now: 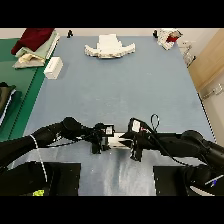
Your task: Fold the box.
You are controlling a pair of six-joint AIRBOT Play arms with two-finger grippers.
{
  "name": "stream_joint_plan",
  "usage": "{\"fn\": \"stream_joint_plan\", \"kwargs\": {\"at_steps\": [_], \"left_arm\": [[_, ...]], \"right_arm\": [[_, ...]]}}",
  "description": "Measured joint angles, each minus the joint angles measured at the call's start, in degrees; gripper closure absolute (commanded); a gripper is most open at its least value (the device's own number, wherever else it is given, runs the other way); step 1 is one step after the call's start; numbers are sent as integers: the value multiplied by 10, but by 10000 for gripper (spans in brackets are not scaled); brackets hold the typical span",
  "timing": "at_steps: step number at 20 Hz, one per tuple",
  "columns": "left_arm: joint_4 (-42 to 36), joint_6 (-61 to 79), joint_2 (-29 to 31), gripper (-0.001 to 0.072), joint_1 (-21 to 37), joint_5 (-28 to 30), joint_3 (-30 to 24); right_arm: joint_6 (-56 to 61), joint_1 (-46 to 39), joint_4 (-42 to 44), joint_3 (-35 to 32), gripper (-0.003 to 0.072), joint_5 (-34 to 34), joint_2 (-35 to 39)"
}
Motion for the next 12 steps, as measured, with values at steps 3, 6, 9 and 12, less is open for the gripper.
{"fn": "stream_joint_plan", "kwargs": {"at_steps": [3, 6, 9, 12], "left_arm": [[0, 0, 0, 248, 0, 0, 0], [0, 0, 0, 248, 0, 0, 0], [0, 0, 0, 248, 0, 0, 0], [0, 0, 0, 248, 0, 1, 0]], "right_arm": [[100, 7, 23, -55, 684, 69, 35], [161, 17, 31, -95, 683, 123, 48], [188, 22, 30, -111, 683, 150, 40], [198, 29, 29, -119, 683, 162, 21]]}}
